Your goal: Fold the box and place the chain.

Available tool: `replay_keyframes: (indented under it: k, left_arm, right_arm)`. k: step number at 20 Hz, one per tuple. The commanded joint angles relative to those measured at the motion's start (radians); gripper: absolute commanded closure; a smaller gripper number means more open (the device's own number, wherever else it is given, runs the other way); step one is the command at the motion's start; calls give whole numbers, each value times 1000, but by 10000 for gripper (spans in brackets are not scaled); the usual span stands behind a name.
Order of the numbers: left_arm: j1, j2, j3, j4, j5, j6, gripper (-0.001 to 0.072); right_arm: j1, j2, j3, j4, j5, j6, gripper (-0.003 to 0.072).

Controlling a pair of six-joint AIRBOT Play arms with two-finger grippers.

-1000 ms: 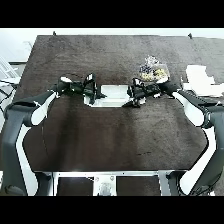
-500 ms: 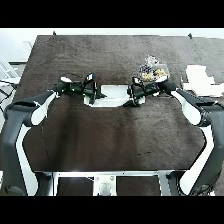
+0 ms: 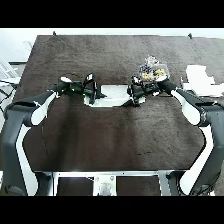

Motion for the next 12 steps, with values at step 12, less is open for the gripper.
replay_keyframes:
  k: [12]
  left_arm:
    - [0, 0, 0, 0, 0, 0, 688]
  right_arm:
    - [13, -5, 6, -24, -14, 4, 56]
